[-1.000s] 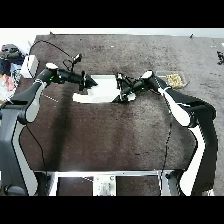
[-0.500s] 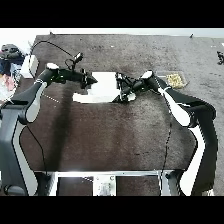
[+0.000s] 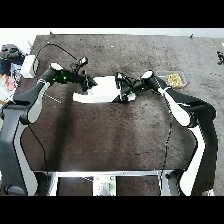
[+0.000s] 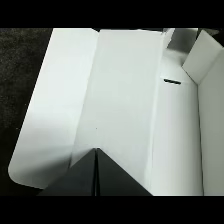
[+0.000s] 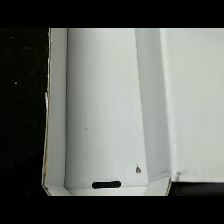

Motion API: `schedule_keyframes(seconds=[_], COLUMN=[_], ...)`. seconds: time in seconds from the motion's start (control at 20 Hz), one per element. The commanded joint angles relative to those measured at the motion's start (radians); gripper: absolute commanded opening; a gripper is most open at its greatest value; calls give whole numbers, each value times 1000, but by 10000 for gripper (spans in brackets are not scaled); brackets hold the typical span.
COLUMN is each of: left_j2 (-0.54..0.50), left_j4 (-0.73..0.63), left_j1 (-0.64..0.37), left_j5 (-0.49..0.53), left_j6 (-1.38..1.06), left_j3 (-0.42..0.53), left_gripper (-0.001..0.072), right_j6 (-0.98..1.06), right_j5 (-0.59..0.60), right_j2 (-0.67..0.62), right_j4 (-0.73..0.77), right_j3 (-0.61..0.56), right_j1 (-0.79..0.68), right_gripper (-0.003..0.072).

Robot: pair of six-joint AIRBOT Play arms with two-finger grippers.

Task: Fold the box and place the chain.

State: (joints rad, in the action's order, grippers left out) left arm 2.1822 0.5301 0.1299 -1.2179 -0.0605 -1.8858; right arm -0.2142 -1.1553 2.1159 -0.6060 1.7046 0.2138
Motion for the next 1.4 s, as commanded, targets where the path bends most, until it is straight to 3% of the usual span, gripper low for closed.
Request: schedule_keyframes(seconds=[0.0,0.35,0.45,0.6,0.65,0.7,0.75,0.85,1.0,1.05,1.2,1.35], left_j2=[0,-135,-182,-211,-208,-204,-204,-204,-203,-203,-203,-203], left_j4=[24,79,89,92,124,205,288,391,399,399,398,399], left_j1=[2,-8,-31,-80,-82,-75,-61,-32,-7,-1,14,14], left_j5=[18,48,-3,-171,-254,-332,-345,-303,-202,-166,-96,-9], left_j6=[0,0,5,27,8,-37,-30,-18,-19,-19,-27,-27], left_j3=[-1,-3,-3,-9,-9,-8,2,21,51,64,114,171], left_gripper=[9,9,10,12,89,437,511,512,521,592,660,672], right_j6=[-1,-1,-1,-1,-2,-1,-2,-1,-1,-1,-1,-1], right_j5=[0,-1,0,0,0,0,0,0,0,0,0,0], right_j2=[0,0,0,0,0,0,0,0,0,0,0,0], right_j4=[0,0,0,0,0,0,0,0,0,0,0,0], right_j3=[1,1,1,1,1,1,1,1,1,1,1,1], right_j1=[1,1,1,1,1,1,1,1,1,1,1,1], right_gripper=[358,358,358,358,358,358,358,358,358,358,358,358])
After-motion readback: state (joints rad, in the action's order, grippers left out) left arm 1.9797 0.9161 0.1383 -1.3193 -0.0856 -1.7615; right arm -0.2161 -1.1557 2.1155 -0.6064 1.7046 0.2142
